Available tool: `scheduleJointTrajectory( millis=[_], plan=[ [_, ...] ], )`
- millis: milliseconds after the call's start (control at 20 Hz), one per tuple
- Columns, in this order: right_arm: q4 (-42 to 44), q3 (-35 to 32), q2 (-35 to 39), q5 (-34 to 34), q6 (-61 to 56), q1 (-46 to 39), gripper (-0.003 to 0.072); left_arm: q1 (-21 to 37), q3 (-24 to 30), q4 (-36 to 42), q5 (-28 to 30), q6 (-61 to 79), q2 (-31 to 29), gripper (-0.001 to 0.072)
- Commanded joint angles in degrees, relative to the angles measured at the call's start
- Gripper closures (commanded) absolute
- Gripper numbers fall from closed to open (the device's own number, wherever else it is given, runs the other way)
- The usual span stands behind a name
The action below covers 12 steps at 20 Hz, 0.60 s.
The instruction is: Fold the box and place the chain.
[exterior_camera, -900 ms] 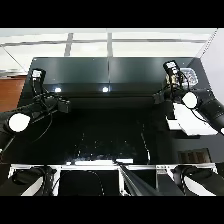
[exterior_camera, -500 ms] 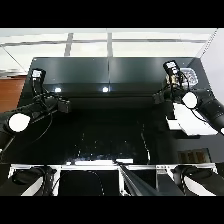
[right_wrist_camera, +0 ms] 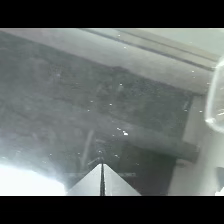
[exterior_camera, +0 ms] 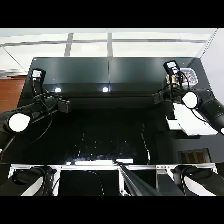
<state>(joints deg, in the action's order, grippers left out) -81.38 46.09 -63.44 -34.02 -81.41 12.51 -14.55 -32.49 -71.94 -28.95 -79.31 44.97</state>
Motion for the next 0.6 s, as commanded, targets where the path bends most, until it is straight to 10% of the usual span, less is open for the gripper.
scheduleJointTrajectory(
  millis=[0,200,250,300,400,450,550],
  plan=[
    [3.3,0.0,0.0,3.8,0.0,0.0,0.067,0.0,0.0,0.6,0.0,0.0,0.0,0.0682],
    [3.3,0.0,0.0,11.4,0.0,0.0,0.0669,0.0,0.0,0.6,0.9,0.0,0.0,0.0682],
    [3.3,0.0,0.0,12.7,0.0,-0.1,0.0575,0.0,0.0,0.6,2.6,0.0,0.1,0.0682],
    [3.3,0.0,0.0,13.8,0.0,-0.1,0.0048,0.0,0.0,0.6,4.3,0.0,0.2,0.0682],
    [-0.3,0.6,0.0,13.3,0.3,-0.9,-0.0023,0.0,0.0,0.6,6.5,0.0,1.0,0.0676],
    [-2.9,1.8,0.0,10.5,-0.7,-2.4,-0.0023,0.0,0.0,0.6,6.4,0.0,1.3,0.057],
    [-8.3,4.9,0.0,3.5,-6.6,-9.4,-0.0023,0.0,0.0,0.6,6.1,0.0,1.7,-0.0011]
  ],
)
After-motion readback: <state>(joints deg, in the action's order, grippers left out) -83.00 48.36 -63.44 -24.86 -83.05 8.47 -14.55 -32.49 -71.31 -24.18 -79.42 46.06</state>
